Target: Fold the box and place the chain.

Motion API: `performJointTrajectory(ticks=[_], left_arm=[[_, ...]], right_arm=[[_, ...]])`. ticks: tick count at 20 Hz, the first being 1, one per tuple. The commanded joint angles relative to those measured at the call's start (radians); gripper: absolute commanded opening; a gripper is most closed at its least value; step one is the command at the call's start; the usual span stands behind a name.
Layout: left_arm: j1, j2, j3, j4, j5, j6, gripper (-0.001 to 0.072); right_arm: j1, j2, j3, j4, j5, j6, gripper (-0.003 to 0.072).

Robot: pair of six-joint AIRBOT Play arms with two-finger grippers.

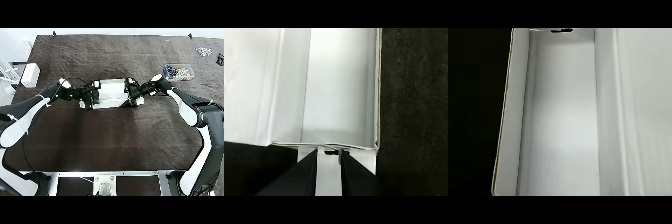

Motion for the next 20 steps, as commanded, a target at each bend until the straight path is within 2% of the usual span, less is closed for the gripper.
performJointTrajectory(ticks=[1,4,9,12,15,19,20], left_arm=[[-0.001,-0.011,0.017,-0.077,0.019,0.08,0.018],[-0.001,-0.03,0.026,-0.076,0.009,0.089,0.0181],[-0.001,-0.101,0.109,-0.077,-0.054,0.089,0.0182],[-0.001,-0.101,0.116,-0.082,-0.074,0.125,0.0223],[-0.001,-0.101,0.116,-0.082,-0.088,0.143,0.036],[-0.001,-0.101,0.116,-0.081,-0.103,0.185,0.0367],[-0.001,-0.101,0.116,-0.081,-0.105,0.185,0.0411]], right_arm=[[0.001,0.0,0.0,0.0,0.001,0.0,0.0546],[0.001,0.0,0.0,0.0,0.001,0.0,0.0546],[0.001,0.0,0.0,0.0,0.001,0.0,0.0546],[0.001,0.0,0.0,0.0,0.001,0.0,0.0546],[0.001,0.0,0.0,0.0,0.001,0.0,0.0546],[0.001,0.0,0.0,0.0,0.001,0.0,0.0546],[0.001,0.0,0.0,0.0,0.001,0.0,0.0546]])
